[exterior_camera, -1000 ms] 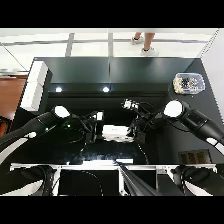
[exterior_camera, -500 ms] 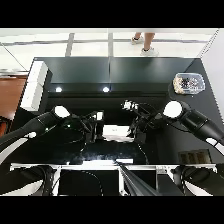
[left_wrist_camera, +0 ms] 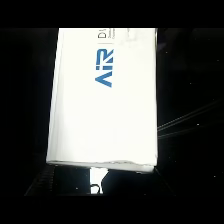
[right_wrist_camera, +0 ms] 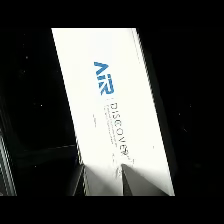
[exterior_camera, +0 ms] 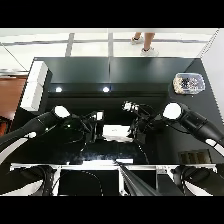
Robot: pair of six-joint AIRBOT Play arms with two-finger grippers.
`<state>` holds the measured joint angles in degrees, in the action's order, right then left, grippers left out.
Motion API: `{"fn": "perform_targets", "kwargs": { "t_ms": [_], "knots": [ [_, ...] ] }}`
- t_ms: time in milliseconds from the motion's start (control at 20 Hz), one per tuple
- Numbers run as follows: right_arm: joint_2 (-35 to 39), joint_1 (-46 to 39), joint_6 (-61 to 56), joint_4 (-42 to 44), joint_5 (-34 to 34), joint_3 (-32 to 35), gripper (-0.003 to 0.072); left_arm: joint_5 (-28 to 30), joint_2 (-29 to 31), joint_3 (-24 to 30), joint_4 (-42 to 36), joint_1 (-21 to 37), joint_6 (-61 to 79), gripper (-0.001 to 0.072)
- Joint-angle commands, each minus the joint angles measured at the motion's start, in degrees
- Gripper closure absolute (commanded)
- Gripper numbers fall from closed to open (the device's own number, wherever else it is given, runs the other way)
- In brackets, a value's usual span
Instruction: Fold the box and place the chain.
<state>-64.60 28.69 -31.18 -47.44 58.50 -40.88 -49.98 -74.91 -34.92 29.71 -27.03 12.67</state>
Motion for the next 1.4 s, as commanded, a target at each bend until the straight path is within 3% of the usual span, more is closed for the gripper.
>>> {"fn": "perform_targets", "kwargs": {
  "t_ms": [0, 200, 400, 500, 550, 600, 800, 1350],
  "knots": [
    [0.02, 0.02, -0.31, 0.00, -1.18, 0.35, 0.0401, -0.04, -0.04, -0.07, 0.02, -0.02, 0.02, 0.0225],
    [0.79, -0.42, -6.01, -0.22, 1.99, -0.72, 0.0400, -0.04, -0.02, -0.07, 0.02, -0.02, 0.02, 0.0225],
    [3.87, -4.85, -19.58, -0.13, 12.00, -3.15, 0.0402, -0.04, -0.02, -0.07, 0.02, -0.02, 0.02, 0.0225],
    [4.17, -6.86, -25.99, 1.07, 17.03, -2.80, 0.0547, -0.07, -0.02, -0.07, 0.02, -0.02, 0.02, 0.0225],
    [4.17, -6.95, -28.17, 3.39, 16.79, -1.62, 0.0644, -0.04, -0.02, -0.07, 0.02, -0.02, 0.02, 0.0225],
    [4.11, -6.86, -28.61, 7.34, 14.60, 0.35, 0.0679, -0.04, -0.02, -0.07, 0.02, -0.02, 0.02, 0.0225],
    [1.88, -5.97, -28.04, 26.60, 1.60, 7.56, 0.0679, -0.04, -0.02, -0.07, 0.02, 0.00, 0.02, 0.0225],
    [-6.54, -3.67, -28.22, 27.21, -5.27, 7.72, 0.0679, -0.04, -0.02, -0.07, 0.00, -0.02, 0.02, 0.0224]
  ]
}}
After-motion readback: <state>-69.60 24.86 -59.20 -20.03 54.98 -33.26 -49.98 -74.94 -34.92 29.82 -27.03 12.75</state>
